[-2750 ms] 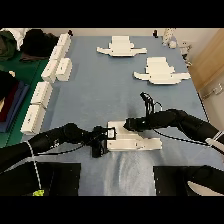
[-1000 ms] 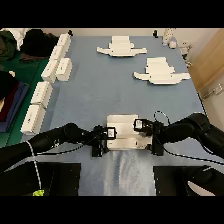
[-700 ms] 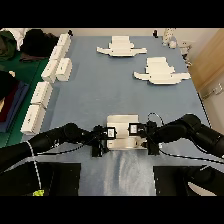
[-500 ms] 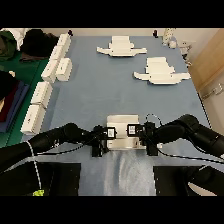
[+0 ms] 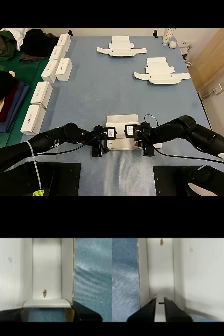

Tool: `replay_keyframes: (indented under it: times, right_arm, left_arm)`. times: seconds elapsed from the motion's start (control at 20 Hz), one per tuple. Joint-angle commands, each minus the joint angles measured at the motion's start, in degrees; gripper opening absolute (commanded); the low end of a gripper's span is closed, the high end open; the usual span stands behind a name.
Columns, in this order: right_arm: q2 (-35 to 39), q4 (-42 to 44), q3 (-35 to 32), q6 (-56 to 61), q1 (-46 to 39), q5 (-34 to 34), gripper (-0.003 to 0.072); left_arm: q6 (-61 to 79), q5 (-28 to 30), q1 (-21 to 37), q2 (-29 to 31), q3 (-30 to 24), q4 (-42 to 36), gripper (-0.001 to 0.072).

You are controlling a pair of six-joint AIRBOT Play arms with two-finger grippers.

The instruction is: Fold the box.

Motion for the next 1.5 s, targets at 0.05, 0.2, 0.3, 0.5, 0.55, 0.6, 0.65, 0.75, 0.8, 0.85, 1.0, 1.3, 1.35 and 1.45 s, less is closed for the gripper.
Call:
replay_keyframes:
  times: [0.05,0.2,0.3,0.5,0.55,0.6,0.65,0.75,0.8,0.85,1.0,1.3,1.35,1.45]
  right_arm:
    - [-0.55,1.77,-0.44,-1.05,0.2,-0.26,0.0571]
    - [-0.52,1.73,-0.7,-1.01,0.2,-0.76,0.0594]
    - [-0.52,1.7,-0.68,-1.03,0.17,-0.74,0.0594]
    - [0.26,0.76,-0.66,0.63,0.17,-1.36,0.0591]
    - [0.85,0.07,-0.59,2.97,0.13,-1.9,0.0586]
    - [1.55,-1.31,-0.55,6.23,0.13,-2.34,0.0526]
    - [2.43,-3.72,-0.55,10.93,0.13,-2.67,0.0408]
    - [3.85,-10.1,-0.55,20.68,0.11,-3.74,0.0265]
    - [4.59,-14.86,-0.5,27.78,0.09,-4.66,0.0137]
    - [5.25,-20.09,-0.2,36.04,0.07,-5.92,0.0029]
    - [7.93,-36.24,0.87,63.49,-2.64,-10.38,0.0003]
    - [8.61,-22.77,-0.13,77.9,-24.22,-18.99,0.0001]
    - [8.61,-17.68,-0.87,74.99,-28.61,-18.97,0.0001]
    - [8.59,-9.57,-2.4,69.9,-37.16,-18.78,0.0]
  left_arm:
    - [-0.02,0.02,0.04,0.04,0.02,-0.02,0.0259]
    - [-0.02,0.02,0.04,0.04,0.0,0.0,0.0259]
    - [-0.02,0.02,0.04,0.04,0.02,0.0,0.0259]
    - [-0.02,0.02,0.04,0.04,0.0,-0.02,0.0259]
    - [-0.02,0.02,0.04,0.04,0.0,-0.02,0.0259]
    - [-0.02,0.02,0.04,0.04,0.0,0.0,0.0259]
    - [-0.02,0.02,0.04,0.04,0.0,-0.02,0.0259]
    - [-0.02,0.02,0.04,0.04,0.0,0.0,0.0259]
    - [-0.02,0.02,0.04,0.04,0.0,0.0,0.026]
    - [-0.02,0.02,0.04,0.04,0.0,0.0,0.0259]
    - [-0.02,0.02,0.04,0.04,0.02,0.0,0.026]
    - [-0.02,0.02,0.04,0.04,0.0,-0.02,0.026]
    - [-0.02,0.02,0.04,0.04,0.02,0.0,0.0259]
    - [-0.02,0.02,0.04,0.04,0.0,0.0,0.026]
